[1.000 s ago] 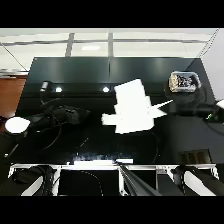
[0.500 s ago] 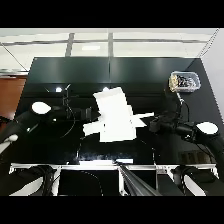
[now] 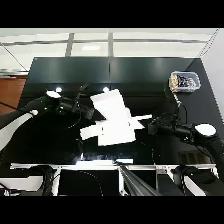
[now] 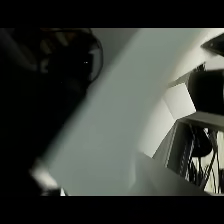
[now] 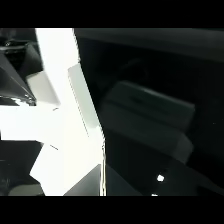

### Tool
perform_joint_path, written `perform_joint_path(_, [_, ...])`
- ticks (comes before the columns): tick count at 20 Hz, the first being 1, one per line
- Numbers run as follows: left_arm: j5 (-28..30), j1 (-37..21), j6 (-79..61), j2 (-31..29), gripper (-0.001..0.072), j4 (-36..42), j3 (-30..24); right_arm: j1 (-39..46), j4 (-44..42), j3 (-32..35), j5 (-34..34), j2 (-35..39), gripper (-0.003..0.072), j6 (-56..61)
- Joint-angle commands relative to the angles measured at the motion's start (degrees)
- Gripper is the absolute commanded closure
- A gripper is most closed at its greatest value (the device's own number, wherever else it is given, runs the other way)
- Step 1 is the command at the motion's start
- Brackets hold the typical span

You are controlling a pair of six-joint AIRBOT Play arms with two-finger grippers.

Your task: Fold the box and place the chain.

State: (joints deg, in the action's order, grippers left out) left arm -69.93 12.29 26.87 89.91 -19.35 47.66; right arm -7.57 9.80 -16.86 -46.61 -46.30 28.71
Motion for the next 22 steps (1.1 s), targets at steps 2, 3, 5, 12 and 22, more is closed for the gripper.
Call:
perform_joint_path(2, [-4.94,-0.37,-9.16,4.83,0.0335,0.79,3.04,-0.07,0.20,0.04,-0.92,0.04,0.0670,0.02])
perform_joint_path(3, [-7.15,-0.81,-9.16,6.19,0.0440,0.94,3.67,-0.04,0.74,0.04,-0.92,0.04,0.0670,0.17])
perform_joint_path(5, [-12.41,-1.81,-9.16,8.72,0.0618,1.53,4.63,-0.04,2.36,0.04,-0.92,0.04,0.0670,1.75])
perform_joint_path(12, [-16.85,-2.32,-11.52,9.88,0.0686,0.90,5.95,1.49,10.84,-2.38,-2.60,0.04,0.0243,6.91])
perform_joint_path(22, [25.94,11.06,-27.28,-19.82,0.0681,-10.67,-8.68,3.48,38.73,-19.10,-12.26,0.04,0.0244,6.86])
